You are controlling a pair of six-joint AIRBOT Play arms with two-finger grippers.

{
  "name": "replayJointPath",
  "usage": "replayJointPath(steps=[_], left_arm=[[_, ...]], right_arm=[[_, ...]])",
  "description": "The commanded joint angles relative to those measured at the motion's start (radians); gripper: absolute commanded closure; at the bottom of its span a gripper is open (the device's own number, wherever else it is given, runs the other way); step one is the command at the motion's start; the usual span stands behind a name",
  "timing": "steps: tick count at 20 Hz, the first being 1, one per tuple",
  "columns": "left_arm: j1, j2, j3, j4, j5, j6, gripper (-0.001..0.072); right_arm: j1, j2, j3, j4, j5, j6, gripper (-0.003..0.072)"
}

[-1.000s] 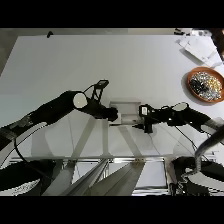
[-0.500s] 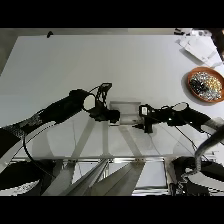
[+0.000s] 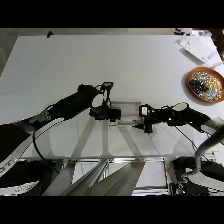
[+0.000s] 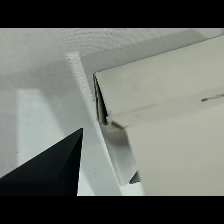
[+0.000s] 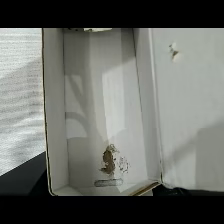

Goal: Fold the box and place the chain.

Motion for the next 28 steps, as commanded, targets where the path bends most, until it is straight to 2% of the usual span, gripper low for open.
replayJointPath(steps=[1,5,12,14,15,20,21,22,23,28], left_arm=[[-0.008,-0.062,0.092,0.016,-0.116,-0.023,0.0294],[-0.009,-0.129,0.18,0.016,-0.209,-0.073,0.0294],[-0.013,-0.167,0.181,0.032,-0.189,-0.173,0.0302],[-0.014,-0.182,0.18,0.037,-0.173,-0.172,0.0405],[-0.014,-0.19,0.18,0.036,-0.169,-0.172,0.0431],[-0.014,-0.197,0.18,0.041,-0.161,-0.172,0.044],[-0.015,-0.198,0.177,0.043,-0.163,-0.172,0.0477],[-0.016,-0.198,0.172,0.045,-0.162,-0.172,0.0645],[-0.02,-0.198,0.169,0.047,-0.161,-0.172,0.0703],[-0.035,-0.212,0.163,0.048,-0.16,-0.171,0.0695]], right_arm=[[0.0,0.0,0.0,0.0,0.0,0.0,0.0273],[0.0,0.0,0.0,0.0,0.0,0.0,0.0273],[0.0,0.0,0.0,0.0,0.0,0.0,0.0273],[0.0,0.0,0.0,0.0,0.0,0.0,0.0273],[0.0,0.0,0.0,0.0,0.0,0.0,0.0273],[0.0,0.0,0.0,0.001,0.0,0.0,0.0273],[0.0,0.0,0.0,0.0,0.0,0.0,0.0273],[0.0,0.0,0.0,0.0,0.0,0.0,0.0273],[0.0,0.0,0.0,0.0,0.0,0.0,0.0273],[0.0,0.0,0.0,0.0,0.0,0.0,0.0273]])
